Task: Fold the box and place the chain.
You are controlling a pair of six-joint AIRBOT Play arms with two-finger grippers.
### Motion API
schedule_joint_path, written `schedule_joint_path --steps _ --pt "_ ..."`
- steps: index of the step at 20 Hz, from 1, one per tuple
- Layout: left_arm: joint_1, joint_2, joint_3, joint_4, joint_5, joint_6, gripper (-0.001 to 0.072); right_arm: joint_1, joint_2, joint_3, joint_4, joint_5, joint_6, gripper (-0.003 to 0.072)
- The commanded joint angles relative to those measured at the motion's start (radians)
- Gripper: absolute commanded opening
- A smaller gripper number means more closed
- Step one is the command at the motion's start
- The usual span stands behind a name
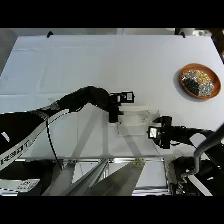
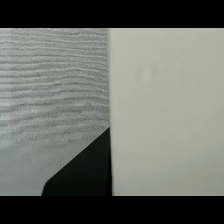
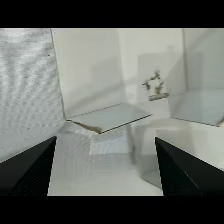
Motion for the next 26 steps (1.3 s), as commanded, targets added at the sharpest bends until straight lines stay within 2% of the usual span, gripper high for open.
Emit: schedule_joint_path --steps 1,5,10,14,19,26 --pt "0.0 0.0 0.0 0.0 0.001 0.0 0.0014 0.001 0.119 -0.001 0.026 0.013 -0.005 0.0692" --pt "0.0 0.0 0.0 0.0 0.001 0.0 0.0014 0.001 0.147 -0.002 0.079 0.091 -0.007 0.0689" --pt "0.0 0.0 0.0 0.0 0.001 0.0 0.0014 0.001 0.1 -0.04 0.078 0.05 -0.01 0.0689" --pt "0.0 0.0 0.0 0.0 0.001 0.0 0.0014 0.001 0.044 -0.048 0.043 -0.021 -0.01 0.0689" --pt "0.0 0.0 0.0 0.0 0.001 0.0 0.0014 0.001 -0.014 -0.048 0.097 -0.108 -0.011 0.069" --pt "0.0 0.0 0.0 0.0 0.001 0.0 0.0014 0.136 -0.016 -0.048 0.112 -0.201 -0.01 0.069"
